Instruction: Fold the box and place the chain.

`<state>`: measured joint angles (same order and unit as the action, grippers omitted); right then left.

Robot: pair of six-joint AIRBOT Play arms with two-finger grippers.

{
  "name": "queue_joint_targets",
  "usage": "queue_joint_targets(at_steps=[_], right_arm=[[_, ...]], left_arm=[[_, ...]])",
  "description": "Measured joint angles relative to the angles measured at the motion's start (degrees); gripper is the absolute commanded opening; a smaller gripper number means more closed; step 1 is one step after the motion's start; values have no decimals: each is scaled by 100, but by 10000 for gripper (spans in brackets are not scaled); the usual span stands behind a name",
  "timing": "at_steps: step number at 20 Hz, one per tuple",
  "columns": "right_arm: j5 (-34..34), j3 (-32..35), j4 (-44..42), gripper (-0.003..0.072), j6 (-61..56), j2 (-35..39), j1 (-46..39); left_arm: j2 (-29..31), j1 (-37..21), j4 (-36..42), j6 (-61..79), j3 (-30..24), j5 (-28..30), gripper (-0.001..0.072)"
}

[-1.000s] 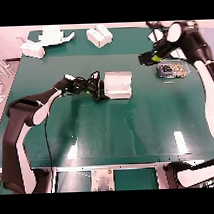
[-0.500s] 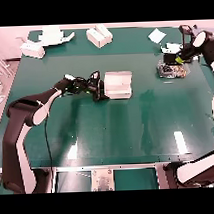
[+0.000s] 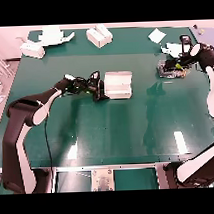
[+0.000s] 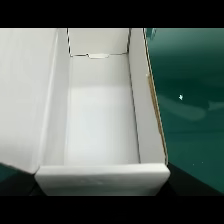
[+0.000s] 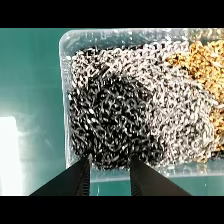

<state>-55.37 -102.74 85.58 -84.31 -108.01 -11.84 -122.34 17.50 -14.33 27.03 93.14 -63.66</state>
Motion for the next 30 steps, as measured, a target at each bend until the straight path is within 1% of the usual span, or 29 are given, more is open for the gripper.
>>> queue_joint_targets(at_steps=[4, 8, 9, 10, 11, 12, 14, 17, 19, 23, 25, 30], right_arm=[[199, 0, 17, 318, 50, -111, -11], [260, 0, -197, 316, 57, -258, -4], [269, 0, -229, 305, 63, -291, 7], [280, 0, -260, 274, 72, -321, 22], [299, 0, -295, 188, 74, -352, 37], [319, -2, -315, 167, 74, -391, 55], [348, -7, -358, 8, 79, -463, 81], [313, -70, -363, 6, 90, -516, 103], [105, -170, -363, 5, 94, -463, 116], [-109, -389, -295, 5, 96, 72, 146], [-278, -446, -267, 5, 98, 520, 208], [-1036, -485, -20, 5, 103, 1862, 634]], left_arm=[[0, 0, -2, 0, 0, 0, 398], [0, 0, 0, 0, 0, 0, 398], [0, 0, -2, 0, 0, 0, 398], [0, 0, -2, 0, 0, 0, 398], [0, -2, -2, 0, 0, 0, 398], [0, 0, -2, 0, 0, 0, 398], [0, 0, -2, 0, 0, 0, 398], [0, -2, -2, 0, 0, 0, 398], [0, 0, 0, 0, 0, 0, 398], [0, 0, -2, 0, 0, 0, 398], [0, 0, 0, 0, 0, 0, 398], [0, 0, 0, 2, 0, 0, 398]])
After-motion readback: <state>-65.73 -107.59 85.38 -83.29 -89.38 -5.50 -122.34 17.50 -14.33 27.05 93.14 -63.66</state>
